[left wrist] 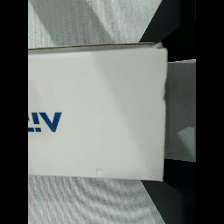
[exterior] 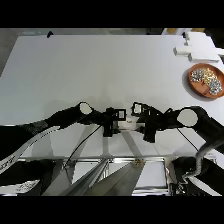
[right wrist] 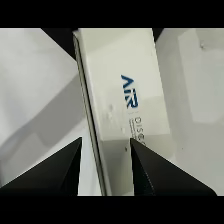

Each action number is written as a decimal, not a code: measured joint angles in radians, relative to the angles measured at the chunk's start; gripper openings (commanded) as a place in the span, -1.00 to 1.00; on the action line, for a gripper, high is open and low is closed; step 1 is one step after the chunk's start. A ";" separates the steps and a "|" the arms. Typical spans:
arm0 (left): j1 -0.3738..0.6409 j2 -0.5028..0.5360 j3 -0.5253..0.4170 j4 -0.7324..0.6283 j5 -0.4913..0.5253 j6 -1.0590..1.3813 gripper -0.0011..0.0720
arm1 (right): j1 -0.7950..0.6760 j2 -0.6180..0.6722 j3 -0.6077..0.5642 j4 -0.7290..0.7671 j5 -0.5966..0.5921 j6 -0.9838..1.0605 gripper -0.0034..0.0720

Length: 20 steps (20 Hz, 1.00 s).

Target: Fold the box and place the chain.

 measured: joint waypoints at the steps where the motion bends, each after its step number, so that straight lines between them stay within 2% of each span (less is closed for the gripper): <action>1: 0.000 0.000 0.000 0.000 0.000 0.000 -0.40 | 0.000 0.005 0.000 0.021 0.000 -0.002 -0.02; 2: 0.000 0.000 0.000 0.000 0.000 -0.001 -0.40 | 0.000 0.008 0.000 0.043 0.000 -0.003 -0.04; 3: 0.000 0.000 0.000 0.000 0.000 -0.001 -0.40 | 0.000 0.010 0.000 0.059 0.000 -0.005 -0.34; 4: 0.000 0.000 0.000 0.000 0.000 -0.001 -0.40 | 0.000 0.011 0.000 0.074 -0.001 -0.006 -0.81; 5: 0.000 0.000 0.000 0.000 0.000 -0.001 -0.40 | 0.000 0.012 0.000 0.086 -0.004 -0.005 -0.87; 13: 0.000 0.000 0.000 -0.001 0.000 -0.002 -0.40 | -0.002 -0.070 0.000 0.147 -0.027 0.038 -0.87; 20: 0.000 0.000 0.000 -0.001 0.000 -0.002 -0.40 | -0.002 -0.117 -0.001 0.123 0.004 0.051 -0.87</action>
